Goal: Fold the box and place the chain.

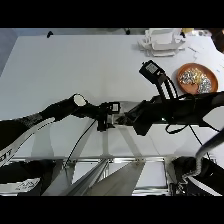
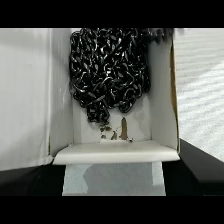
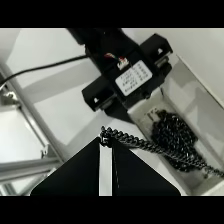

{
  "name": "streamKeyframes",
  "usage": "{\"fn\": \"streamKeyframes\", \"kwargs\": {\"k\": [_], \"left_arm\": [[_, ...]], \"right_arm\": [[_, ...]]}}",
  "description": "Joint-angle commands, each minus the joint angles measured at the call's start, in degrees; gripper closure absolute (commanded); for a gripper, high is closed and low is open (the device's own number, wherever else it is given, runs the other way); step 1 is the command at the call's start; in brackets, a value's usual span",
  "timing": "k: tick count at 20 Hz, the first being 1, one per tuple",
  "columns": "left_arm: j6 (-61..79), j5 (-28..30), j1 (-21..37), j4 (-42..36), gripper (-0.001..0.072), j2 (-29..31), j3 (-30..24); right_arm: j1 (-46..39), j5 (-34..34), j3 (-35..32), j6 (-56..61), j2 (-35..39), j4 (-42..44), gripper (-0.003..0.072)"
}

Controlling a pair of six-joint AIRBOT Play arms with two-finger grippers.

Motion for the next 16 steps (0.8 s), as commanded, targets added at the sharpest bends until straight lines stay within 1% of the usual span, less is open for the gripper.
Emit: {"fn": "streamKeyframes", "kwargs": {"k": [1,5,8,9,10,11,12,13,16], "left_arm": [[0.0,0.0,0.0,0.0,0.0456,0.0,0.0],[0.0,0.0,0.0,0.0,0.0456,0.0,0.0],[0.0,0.0,0.0,0.0,0.0456,0.0,0.0],[0.0,0.0,0.0,0.0,0.0456,0.0,0.0],[0.0,0.0,0.0,0.0,0.0456,0.0,0.0],[0.0,0.0,0.0,0.0,0.0456,0.0,0.0],[0.0,0.0,0.0,0.0,0.0456,0.0,0.0],[0.0,0.0,0.0,0.0,0.0456,0.0,0.0],[0.0,0.0,0.0,0.0,0.0456,0.0,0.0]], "right_arm": [[1.1,-3.1,0.0,0.1,-3.2,-1.9,0.0669],[1.1,-4.0,-2.6,3.8,-9.6,-5.5,0.0669],[1.1,-4.7,-4.5,4.4,-15.2,-5.7,0.0665],[1.1,-4.7,-4.8,4.3,-16.9,-5.7,0.0612],[1.1,-4.8,-4.8,4.0,-18.3,-5.9,0.0492],[1.1,-4.8,-4.8,3.2,-19.0,-5.9,0.0408],[1.1,-4.7,-4.8,2.3,-18.9,-5.9,0.0392],[0.9,-4.3,-4.4,2.3,-18.5,-5.9,0.0392],[-1.5,0.4,-0.2,2.4,-16.1,-7.9,0.0395]]}}
